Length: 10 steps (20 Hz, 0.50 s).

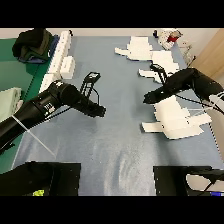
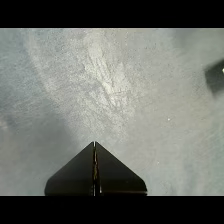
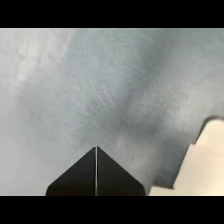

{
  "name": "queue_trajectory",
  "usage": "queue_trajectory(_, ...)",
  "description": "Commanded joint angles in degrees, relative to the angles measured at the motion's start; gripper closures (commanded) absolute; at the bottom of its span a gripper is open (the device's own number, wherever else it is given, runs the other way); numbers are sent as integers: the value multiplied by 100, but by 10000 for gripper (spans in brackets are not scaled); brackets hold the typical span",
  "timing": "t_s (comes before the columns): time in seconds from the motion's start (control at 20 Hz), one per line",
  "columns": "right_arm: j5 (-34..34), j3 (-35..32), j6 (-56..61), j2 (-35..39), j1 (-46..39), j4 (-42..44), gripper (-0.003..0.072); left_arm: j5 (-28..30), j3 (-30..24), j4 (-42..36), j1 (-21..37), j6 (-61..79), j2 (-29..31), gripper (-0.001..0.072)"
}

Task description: Fold the box.

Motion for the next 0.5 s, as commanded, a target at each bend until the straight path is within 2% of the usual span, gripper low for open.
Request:
queue_trajectory(0.0,-221,212,1873,0,-90,-365,570,354,-2,-66,-2,-9,2,696)
queue_trajectory(0.1,-879,911,2785,0,-487,-2059,362,455,2,-264,0,-11,2,695)
queue_trajectory(0.2,-1394,1488,3309,-2,-1198,-4057,360,448,2,-389,0,-11,2,695)
queue_trajectory(0.25,-1469,1644,3279,-39,-1652,-4496,360,457,2,-461,2,-11,2,694)
queue_trajectory(0.35,-1552,1801,2774,-286,-2697,-4409,290,507,4,-588,4,-11,-7,694)
queue_trajectory(0.45,-1576,1799,2074,-651,-3659,-3692,271,505,2,-691,4,-9,-9,694)
